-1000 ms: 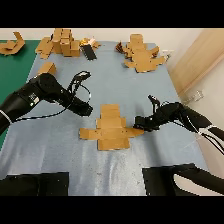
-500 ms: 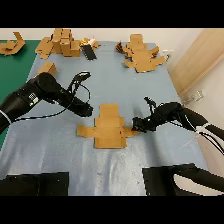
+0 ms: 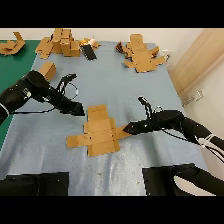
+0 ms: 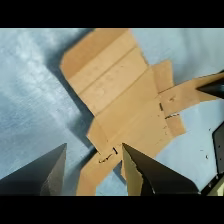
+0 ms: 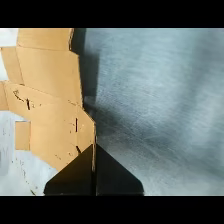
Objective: Fold the box.
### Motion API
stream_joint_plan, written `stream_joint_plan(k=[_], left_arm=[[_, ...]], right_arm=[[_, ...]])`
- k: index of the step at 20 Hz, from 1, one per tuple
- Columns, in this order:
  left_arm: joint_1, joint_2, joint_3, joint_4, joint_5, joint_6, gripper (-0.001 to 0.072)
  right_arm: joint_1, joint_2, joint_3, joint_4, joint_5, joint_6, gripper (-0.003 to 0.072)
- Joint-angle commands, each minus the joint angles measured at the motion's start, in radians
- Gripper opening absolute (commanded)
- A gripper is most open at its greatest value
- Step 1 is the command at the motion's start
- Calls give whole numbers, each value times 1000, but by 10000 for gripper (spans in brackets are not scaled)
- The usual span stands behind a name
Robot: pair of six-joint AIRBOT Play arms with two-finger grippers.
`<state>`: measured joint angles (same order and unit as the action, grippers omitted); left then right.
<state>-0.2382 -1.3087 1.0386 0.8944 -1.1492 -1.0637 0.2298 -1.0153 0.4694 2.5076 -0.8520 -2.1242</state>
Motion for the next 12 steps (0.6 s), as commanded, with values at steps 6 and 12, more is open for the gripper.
stream_joint_plan(k=[6,12], left_arm=[[36,-188,0,-148,-68,139,519],[37,-264,2,-280,2,286,519]], right_arm=[[16,87,-35,29,66,-165,2],[16,87,-35,19,63,-164,2]])
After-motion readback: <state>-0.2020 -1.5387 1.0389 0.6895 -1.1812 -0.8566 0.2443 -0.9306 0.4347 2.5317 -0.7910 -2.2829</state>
